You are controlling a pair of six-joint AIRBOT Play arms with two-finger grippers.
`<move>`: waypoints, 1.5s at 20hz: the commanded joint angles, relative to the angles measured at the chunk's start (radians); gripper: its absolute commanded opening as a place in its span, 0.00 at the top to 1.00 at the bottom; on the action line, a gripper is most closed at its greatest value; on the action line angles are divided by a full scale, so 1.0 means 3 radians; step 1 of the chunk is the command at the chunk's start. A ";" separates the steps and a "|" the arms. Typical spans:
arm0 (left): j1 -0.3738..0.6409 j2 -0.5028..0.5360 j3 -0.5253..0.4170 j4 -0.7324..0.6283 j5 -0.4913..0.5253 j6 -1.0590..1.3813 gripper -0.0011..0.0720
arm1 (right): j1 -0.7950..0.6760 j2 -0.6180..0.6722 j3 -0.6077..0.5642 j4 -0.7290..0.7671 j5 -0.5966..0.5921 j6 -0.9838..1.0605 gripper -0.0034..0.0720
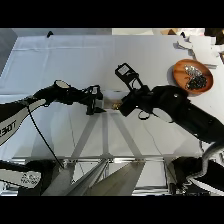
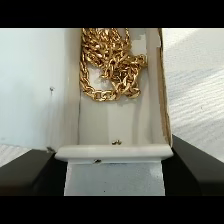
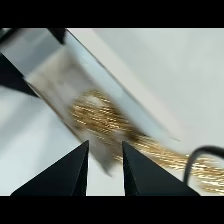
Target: Fold the box and place the chain.
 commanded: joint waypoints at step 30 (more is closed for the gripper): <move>-0.0001 0.0001 0.0000 0.0001 0.0001 0.0000 0.55 | -0.1867 -0.1577 -0.0001 0.1530 0.0086 -0.5453 0.35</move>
